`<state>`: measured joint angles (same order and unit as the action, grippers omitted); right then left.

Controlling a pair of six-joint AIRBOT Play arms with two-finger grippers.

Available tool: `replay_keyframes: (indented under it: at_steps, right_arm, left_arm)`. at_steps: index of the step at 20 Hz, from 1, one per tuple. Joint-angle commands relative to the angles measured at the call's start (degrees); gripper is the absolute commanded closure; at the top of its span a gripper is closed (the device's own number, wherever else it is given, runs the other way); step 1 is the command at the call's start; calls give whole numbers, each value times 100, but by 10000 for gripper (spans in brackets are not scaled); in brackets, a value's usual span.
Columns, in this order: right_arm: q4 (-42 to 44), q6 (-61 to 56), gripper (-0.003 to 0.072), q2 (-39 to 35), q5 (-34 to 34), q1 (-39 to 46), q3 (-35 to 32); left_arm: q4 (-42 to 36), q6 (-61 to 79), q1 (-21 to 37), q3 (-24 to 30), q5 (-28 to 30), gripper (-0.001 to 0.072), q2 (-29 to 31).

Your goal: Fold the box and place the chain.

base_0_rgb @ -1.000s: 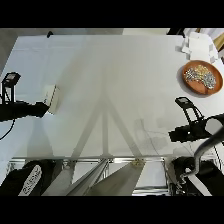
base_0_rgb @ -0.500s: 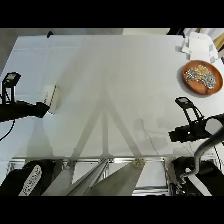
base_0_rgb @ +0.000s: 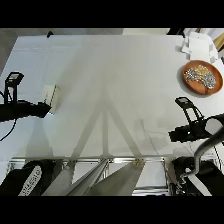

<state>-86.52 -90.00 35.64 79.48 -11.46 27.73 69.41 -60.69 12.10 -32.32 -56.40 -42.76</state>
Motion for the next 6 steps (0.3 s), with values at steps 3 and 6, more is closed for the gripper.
replay_keyframes:
  at_steps: [3,6]
  right_arm:
    - [0,-2,670,-4,2,4,-2]
    - [0,-2,670,-4,2,4,-2]
  left_arm:
    - [4,0,-7,0,44,13,4]
    - [4,0,-7,0,68,13,4]
